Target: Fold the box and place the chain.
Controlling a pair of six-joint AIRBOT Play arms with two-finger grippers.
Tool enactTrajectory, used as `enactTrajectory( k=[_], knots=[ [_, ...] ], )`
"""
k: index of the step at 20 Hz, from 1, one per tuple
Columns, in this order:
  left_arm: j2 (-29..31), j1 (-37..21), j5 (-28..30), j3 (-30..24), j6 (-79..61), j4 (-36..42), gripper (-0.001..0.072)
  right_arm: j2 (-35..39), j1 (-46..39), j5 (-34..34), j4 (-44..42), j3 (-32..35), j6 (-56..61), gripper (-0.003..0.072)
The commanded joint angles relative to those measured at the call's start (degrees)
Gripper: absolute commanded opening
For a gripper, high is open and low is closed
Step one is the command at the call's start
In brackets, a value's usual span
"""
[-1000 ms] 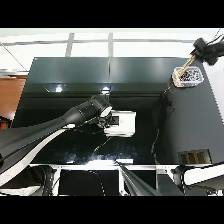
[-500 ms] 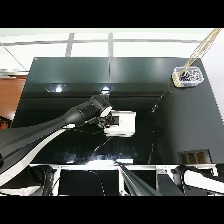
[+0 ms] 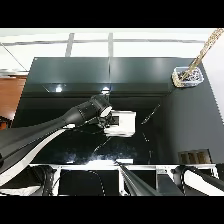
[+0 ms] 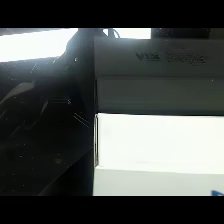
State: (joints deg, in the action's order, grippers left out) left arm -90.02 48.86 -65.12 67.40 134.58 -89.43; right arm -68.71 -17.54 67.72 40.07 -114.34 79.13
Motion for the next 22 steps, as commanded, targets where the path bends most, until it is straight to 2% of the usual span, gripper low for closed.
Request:
enactTrajectory(
  k=[1,7,13,17,22],
  knots=[
    [0.0,0.0,0.0,0.0,0.0,0.0,0.0029,4.9,1.0,9.7,-3.3,6.6,-5.6,0.0003],
    [0.0,0.0,0.0,0.0,0.0,0.0,0.0029,11.7,7.3,22.3,-8.3,28.6,-15.3,0.0004],
    [0.0,0.0,0.0,0.0,0.0,0.0,0.0029,11.8,16.8,19.8,-13.7,49.4,-18.1,0.0004],
    [0.0,0.0,0.0,0.0,0.0,0.0,0.0029,11.8,18.6,18.1,-16.6,56.1,-18.2,0.0003],
    [0.0,0.0,0.0,0.0,0.0,0.0,0.0029,11.7,21.7,16.7,-16.7,58.9,-18.2,0.0002]
  ],
)
